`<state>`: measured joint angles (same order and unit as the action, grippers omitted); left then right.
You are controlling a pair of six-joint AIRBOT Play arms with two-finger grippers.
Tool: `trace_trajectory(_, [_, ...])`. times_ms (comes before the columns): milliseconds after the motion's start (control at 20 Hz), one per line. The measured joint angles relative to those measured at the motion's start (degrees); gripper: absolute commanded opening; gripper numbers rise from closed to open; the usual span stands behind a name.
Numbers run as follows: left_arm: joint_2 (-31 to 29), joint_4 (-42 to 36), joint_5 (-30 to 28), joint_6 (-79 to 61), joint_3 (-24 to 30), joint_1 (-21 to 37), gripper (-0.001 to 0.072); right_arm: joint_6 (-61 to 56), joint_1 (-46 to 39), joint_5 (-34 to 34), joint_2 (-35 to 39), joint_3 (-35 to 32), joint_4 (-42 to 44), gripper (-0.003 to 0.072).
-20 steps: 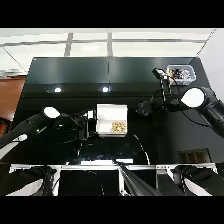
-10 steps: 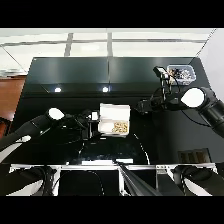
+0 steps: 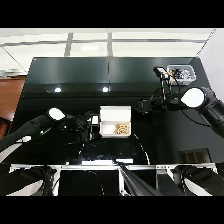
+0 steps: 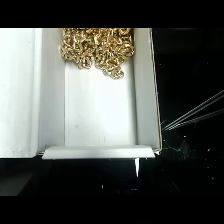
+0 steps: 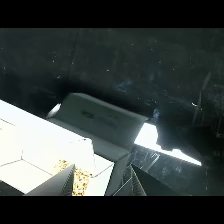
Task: Fold the box and place the chain.
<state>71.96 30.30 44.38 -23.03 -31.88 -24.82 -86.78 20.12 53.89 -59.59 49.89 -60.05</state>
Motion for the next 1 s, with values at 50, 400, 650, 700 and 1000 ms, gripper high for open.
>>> trace_trajectory(50, [0.0, -0.3, 0.0, -0.2, 0.0, 0.0, 0.0703, 0.0, 0.0, 0.0, 0.0, 0.0, 0.0, 0.0413])
trace_trajectory(400, [0.0, -1.2, -0.5, -0.4, 0.0, 0.0, 0.0694, 0.0, 0.0, 0.0, 0.0, 0.0, 0.0, 0.0413])
trace_trajectory(650, [0.1, -1.9, -0.1, 0.5, -0.2, -0.2, 0.0692, 0.0, 0.0, 0.0, 0.0, 0.0, 0.0, 0.0413])
trace_trajectory(700, [0.2, -2.1, 0.1, 1.0, -0.2, -0.2, 0.0692, 0.0, 0.0, 0.0, 0.0, 0.0, 0.0, 0.0413])
trace_trajectory(1000, [1.7, -1.6, 0.9, 4.7, -1.8, -0.3, 0.0692, 0.0, 0.0, 0.0, 0.0, 0.0, 0.0, 0.0413])
